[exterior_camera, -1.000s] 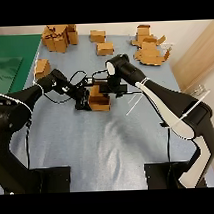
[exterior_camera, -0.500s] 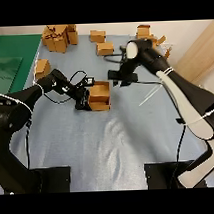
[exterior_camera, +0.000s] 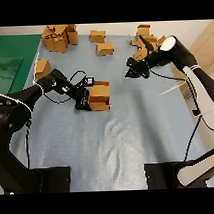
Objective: Fold the box.
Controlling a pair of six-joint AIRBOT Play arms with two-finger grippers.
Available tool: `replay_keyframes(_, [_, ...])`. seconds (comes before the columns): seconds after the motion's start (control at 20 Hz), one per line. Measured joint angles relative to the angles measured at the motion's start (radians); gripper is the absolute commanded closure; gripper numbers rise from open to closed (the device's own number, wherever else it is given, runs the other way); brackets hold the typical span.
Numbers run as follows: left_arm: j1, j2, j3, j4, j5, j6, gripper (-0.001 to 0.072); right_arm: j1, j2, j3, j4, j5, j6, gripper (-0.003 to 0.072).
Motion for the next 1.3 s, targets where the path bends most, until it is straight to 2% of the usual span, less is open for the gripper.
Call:
replay_keyframes(0.1, [0.0, 0.0, 0.0, 0.0, 0.002, 0.0, 0.0421, -0.051, 0.001, -0.104, 0.238, -0.022, -0.243, 0.0678])
replay_keyframes(0.2, [0.001, 0.0, 0.0, 0.0, 0.002, -0.002, 0.0421, -0.084, 0.002, -0.177, 0.373, -0.06, -0.418, 0.068])
replay_keyframes(0.3, [0.001, 0.0, 0.0, 0.0, 0.003, -0.003, 0.0421, -0.091, -0.011, -0.216, 0.398, -0.105, -0.476, 0.068])
replay_keyframes(0.45, [0.001, 0.0, 0.0, 0.0, 0.003, -0.003, 0.0421, -0.075, -0.075, -0.236, 0.391, -0.093, -0.486, 0.0679])
replay_keyframes(0.7, [0.001, 0.0, 0.0, 0.0, 0.004, -0.004, 0.0421, 0.005, -0.217, -0.137, 0.414, 0.0, -0.5, 0.068])
replay_keyframes(0.95, [0.001, 0.0, 0.0, 0.0, 0.005, -0.005, 0.0421, 0.063, -0.272, 0.014, 0.434, 0.036, -0.519, 0.068])
replay_keyframes(1.3, [0.001, 0.0, 0.0, 0.0, 0.005, -0.005, 0.0421, 0.078, -0.283, 0.1, 0.459, 0.296, -0.671, 0.0674])
